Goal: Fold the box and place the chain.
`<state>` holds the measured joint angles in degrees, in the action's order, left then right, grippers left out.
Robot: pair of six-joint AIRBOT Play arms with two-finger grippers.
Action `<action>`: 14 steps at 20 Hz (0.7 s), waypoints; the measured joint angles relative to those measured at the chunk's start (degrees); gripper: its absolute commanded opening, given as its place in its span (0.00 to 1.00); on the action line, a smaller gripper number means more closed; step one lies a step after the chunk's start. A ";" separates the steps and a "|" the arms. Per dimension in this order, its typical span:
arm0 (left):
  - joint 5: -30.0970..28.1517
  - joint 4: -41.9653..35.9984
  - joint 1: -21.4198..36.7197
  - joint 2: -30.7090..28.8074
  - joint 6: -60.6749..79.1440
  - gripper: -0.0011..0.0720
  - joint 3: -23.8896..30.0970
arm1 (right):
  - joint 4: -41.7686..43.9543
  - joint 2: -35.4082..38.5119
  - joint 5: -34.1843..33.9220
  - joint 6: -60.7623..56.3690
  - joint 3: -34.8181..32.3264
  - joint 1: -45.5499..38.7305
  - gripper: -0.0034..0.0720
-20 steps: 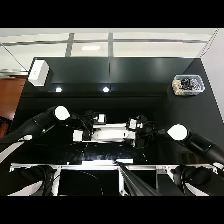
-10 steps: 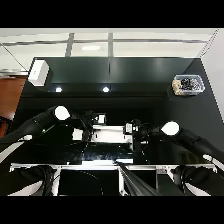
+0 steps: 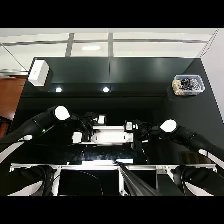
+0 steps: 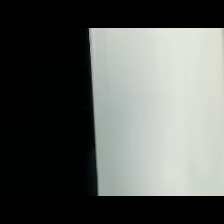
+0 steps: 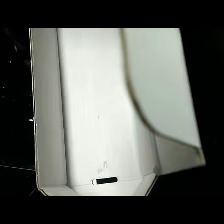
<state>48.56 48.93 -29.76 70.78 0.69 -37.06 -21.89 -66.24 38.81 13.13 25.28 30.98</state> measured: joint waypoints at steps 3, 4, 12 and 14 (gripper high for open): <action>0.09 -0.07 -0.02 0.00 0.04 0.05 0.00 | -0.63 -0.57 0.17 -0.81 0.46 -0.11 0.98; 0.09 -0.07 -0.02 0.00 0.09 0.05 0.00 | -1.09 -1.01 0.24 -1.55 0.85 -0.11 0.98; 0.09 -0.11 -0.02 0.00 0.17 0.05 0.00 | -5.27 -2.82 1.66 -4.94 2.49 0.85 0.98; 0.11 -0.11 -0.02 0.00 0.20 0.05 0.02 | -6.32 -2.93 1.18 -5.75 2.56 1.66 0.98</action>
